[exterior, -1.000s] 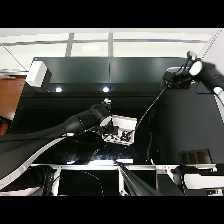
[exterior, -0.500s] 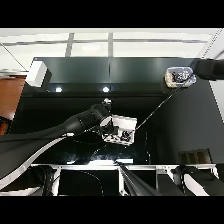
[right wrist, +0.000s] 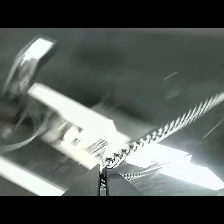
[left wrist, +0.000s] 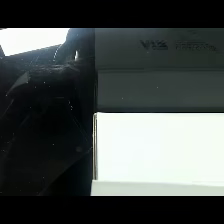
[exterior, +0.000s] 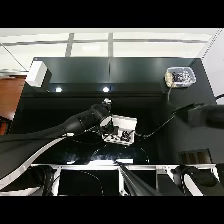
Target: Fold the box and place the chain.
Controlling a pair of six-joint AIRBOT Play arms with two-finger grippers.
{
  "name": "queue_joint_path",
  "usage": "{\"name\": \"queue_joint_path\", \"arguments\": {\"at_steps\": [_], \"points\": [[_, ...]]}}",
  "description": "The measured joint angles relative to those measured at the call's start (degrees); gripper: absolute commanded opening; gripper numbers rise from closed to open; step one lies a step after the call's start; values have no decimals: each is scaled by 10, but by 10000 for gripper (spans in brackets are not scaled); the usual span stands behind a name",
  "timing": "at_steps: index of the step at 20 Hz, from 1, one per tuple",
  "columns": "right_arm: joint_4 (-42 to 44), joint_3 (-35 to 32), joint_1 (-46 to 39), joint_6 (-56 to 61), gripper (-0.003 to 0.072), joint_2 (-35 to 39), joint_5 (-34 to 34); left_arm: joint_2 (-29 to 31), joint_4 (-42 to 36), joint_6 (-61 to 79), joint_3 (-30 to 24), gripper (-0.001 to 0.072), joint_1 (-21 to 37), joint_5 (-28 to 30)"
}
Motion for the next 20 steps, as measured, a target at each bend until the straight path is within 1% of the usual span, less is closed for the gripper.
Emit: {"name": "queue_joint_path", "arguments": {"at_steps": [2, 5, 8, 10, 11, 12, 13, 16, 19, 20], "points": [[37, -47, 41, -1, 45, 4, -35, 0, 0, 0, 0, 33, 0, 0], [71, -114, 122, 3, 45, -1, -118, 0, 0, 0, 0, 33, 0, 0], [85, -161, 197, 12, 46, -25, -209, 0, 0, 0, 0, 33, 0, 0], [90, -178, 234, 15, 47, -53, -263, 0, 0, 0, 0, 33, 0, 0], [91, -184, 249, 16, 146, -69, -283, 0, 0, 0, 0, 33, 0, 0], [92, -187, 259, 17, 401, -84, -302, 0, 0, 0, 0, 33, 0, 0], [92, -190, 264, 17, 453, -94, -314, 0, 0, 0, 0, 33, 0, 0], [82, -191, 241, 17, 453, -103, -330, 0, 0, 0, 0, 33, 0, -1], [38, -187, 162, 19, 454, -94, -319, 0, 0, 0, 0, 33, 0, -1], [11, -187, 128, 25, 518, -92, -319, 0, 0, 0, 0, 33, 0, -1]]}}
